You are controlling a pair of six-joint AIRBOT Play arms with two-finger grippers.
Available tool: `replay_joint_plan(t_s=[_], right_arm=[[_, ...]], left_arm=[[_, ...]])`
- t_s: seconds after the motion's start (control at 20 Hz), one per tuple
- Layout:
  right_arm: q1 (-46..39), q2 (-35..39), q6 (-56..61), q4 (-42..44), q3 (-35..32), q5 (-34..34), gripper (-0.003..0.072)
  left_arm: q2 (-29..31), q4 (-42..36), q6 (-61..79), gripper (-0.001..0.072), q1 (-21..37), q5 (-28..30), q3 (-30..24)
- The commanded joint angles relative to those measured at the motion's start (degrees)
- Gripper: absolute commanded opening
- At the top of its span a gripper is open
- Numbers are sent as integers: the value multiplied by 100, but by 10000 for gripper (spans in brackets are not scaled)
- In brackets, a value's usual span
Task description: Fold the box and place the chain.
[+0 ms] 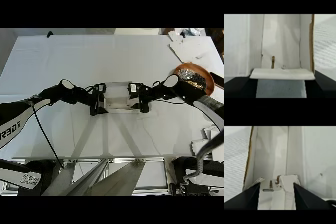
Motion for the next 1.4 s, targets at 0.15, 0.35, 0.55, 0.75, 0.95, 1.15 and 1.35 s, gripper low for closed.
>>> replay_joint_plan(t_s=[0.15,0.35,0.55,0.75,0.95,1.15,1.35], right_arm=[[-2,1257,632,-841,0,59,345],[0,2586,2424,-1241,-2,96,316],[0,3995,3980,-1360,-315,48,29],[0,5040,5449,-2284,-1392,-234,11],[-37,4413,7136,-2885,-1781,-155,10],[-660,3018,7715,-2726,-1781,-439,9],[-1263,1749,7136,-1401,-1781,-710,8]], left_arm=[[-2,2,4,254,4,0,0],[-2,2,4,254,2,0,0],[-2,2,4,254,2,2,0],[-2,2,2,254,4,2,0],[-2,2,2,254,4,0,0],[-2,2,4,254,4,0,0],[-2,2,2,254,4,2,0]])
